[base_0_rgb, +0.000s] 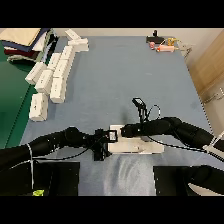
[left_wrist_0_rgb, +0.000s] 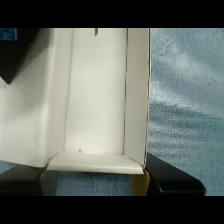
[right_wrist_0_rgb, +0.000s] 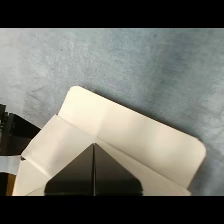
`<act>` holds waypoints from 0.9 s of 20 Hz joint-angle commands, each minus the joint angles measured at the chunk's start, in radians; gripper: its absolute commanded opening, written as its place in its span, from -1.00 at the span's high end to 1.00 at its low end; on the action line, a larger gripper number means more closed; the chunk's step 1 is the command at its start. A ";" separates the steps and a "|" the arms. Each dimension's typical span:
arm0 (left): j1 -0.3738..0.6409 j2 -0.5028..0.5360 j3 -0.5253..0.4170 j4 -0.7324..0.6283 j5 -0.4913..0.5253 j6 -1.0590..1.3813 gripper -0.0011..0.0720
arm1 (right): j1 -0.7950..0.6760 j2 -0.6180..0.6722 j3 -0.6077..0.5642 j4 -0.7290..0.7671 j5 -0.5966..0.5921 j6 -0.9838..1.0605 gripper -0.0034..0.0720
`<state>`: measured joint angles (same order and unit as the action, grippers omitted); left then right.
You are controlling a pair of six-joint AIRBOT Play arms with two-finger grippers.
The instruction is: Fold the box.
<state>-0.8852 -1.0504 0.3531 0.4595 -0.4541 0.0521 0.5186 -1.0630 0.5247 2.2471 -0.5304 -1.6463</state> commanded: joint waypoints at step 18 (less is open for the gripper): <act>0.000 0.001 0.000 0.000 0.000 0.000 -0.45 | 0.000 0.371 0.002 -0.159 -0.154 -0.004 0.90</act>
<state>-0.8852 -1.0504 0.3531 0.4603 -0.4538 0.0525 0.5186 -0.7944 0.5255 2.1746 -0.5983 -1.6505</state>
